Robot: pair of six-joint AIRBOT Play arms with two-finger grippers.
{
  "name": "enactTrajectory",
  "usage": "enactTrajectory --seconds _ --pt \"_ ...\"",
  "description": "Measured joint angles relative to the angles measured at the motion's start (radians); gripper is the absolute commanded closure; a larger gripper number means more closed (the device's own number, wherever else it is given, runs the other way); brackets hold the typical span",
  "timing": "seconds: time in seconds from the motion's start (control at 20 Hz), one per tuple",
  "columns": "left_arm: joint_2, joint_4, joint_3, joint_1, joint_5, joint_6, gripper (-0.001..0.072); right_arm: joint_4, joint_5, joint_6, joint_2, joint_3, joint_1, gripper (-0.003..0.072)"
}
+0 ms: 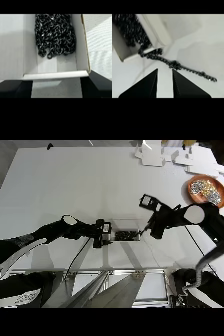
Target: Fold the box and place the chain.
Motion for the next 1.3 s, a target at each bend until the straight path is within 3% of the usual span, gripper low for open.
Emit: enactTrajectory --seconds 0.2,0.4,0.6,0.7,1.3 --pt "0.0 0.0 0.0 0.0 0.0 0.0 0.0499 0.0 -0.016 -0.24 -0.064 -0.039 0.0 0.0536" --pt "0.0 0.0 0.0 0.0 0.0 0.0 0.0499 0.002 -0.055 -0.322 -0.115 -0.053 -0.004 0.0536" --pt "0.0 0.0 0.0 0.0 0.0 0.0 0.0499 0.008 -0.089 -0.349 -0.156 -0.058 -0.005 0.0547" --pt "0.0 0.0 0.0 0.0 0.0 0.0 0.0499 0.008 -0.108 -0.354 -0.183 -0.058 -0.005 0.0642" --pt "0.0 0.0 0.0 0.0 0.0 0.0 0.0499 -0.047 -0.188 -0.302 -0.229 -0.059 -0.005 0.0655"
